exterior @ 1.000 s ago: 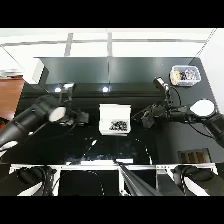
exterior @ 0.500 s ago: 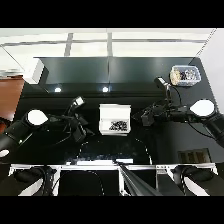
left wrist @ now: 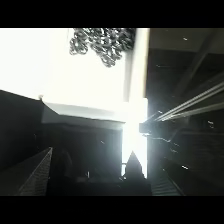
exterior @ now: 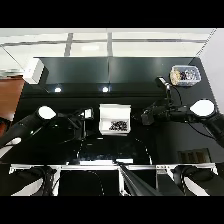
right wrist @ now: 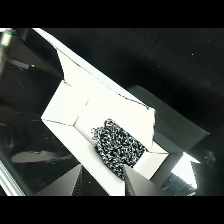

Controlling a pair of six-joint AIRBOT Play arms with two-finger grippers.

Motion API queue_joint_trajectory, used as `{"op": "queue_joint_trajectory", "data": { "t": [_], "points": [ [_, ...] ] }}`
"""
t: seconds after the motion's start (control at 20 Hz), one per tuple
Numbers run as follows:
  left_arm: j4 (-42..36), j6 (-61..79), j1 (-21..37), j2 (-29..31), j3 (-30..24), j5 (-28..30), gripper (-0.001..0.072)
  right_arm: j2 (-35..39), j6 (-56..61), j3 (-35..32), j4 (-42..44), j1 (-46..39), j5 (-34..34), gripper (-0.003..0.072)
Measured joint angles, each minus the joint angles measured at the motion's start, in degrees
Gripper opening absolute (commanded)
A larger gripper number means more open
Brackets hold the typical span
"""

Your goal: Fold the box and place the chain.

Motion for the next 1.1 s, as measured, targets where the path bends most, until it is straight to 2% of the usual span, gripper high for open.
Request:
{"op": "queue_joint_trajectory", "data": {
  "t": [0.4,1.1],
  "points": [
    [-5.3,6.0,-0.1,-6.2,3.1,-1.3,0.0712,0.0,0.7,0.0,0.0,0.0,0.0,0.0315],
    [-4.9,5.8,-1.2,-7.5,4.2,-2.4,0.0711,0.0,0.8,0.0,0.0,0.0,-0.7,0.0315]
  ]
}}
